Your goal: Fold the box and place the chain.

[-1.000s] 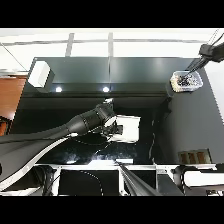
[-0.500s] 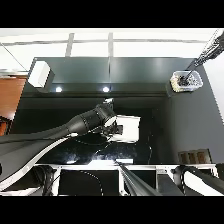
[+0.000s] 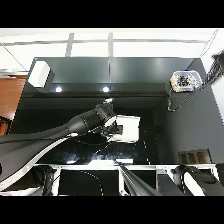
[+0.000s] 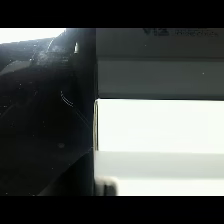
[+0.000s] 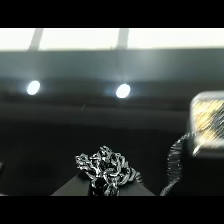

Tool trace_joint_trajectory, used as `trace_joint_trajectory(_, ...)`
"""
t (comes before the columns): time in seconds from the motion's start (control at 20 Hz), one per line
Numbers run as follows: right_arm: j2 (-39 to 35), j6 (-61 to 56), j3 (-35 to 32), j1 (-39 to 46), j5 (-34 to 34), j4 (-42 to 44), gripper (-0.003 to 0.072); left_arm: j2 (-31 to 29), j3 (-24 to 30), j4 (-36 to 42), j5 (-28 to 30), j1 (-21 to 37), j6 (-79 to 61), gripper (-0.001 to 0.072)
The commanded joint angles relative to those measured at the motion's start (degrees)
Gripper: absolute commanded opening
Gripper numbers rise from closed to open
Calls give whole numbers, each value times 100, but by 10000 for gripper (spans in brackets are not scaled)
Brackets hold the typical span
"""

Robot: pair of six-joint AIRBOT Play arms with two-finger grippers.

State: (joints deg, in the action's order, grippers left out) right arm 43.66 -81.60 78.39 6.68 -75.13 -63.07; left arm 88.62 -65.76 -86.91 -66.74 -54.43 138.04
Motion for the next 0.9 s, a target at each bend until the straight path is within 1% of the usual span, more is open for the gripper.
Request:
trace_joint_trajectory(0.0,-452,28,-776,-334,-343,321,14,2,2,-4,2,2,0,28)
trace_joint_trajectory(0.2,-466,133,-1547,-833,-573,1231,14,2,2,-4,2,2,0,27)
trace_joint_trajectory(0.4,-457,131,-2243,-1394,-424,1587,14,2,2,-2,2,2,0,28)
trace_joint_trajectory(0.5,-439,131,-2647,-1650,-160,1912,14,2,2,-2,2,2,0,28)
trace_joint_trajectory(0.65,-321,131,-3246,-2153,592,2282,14,2,2,-2,7,2,0,27)
trace_joint_trajectory(0.7,-247,133,-3397,-2352,870,2297,13,2,2,-4,7,2,0,28)
trace_joint_trajectory(0.85,131,136,-3665,-2839,1366,2269,13,2,2,-4,7,2,0,28)
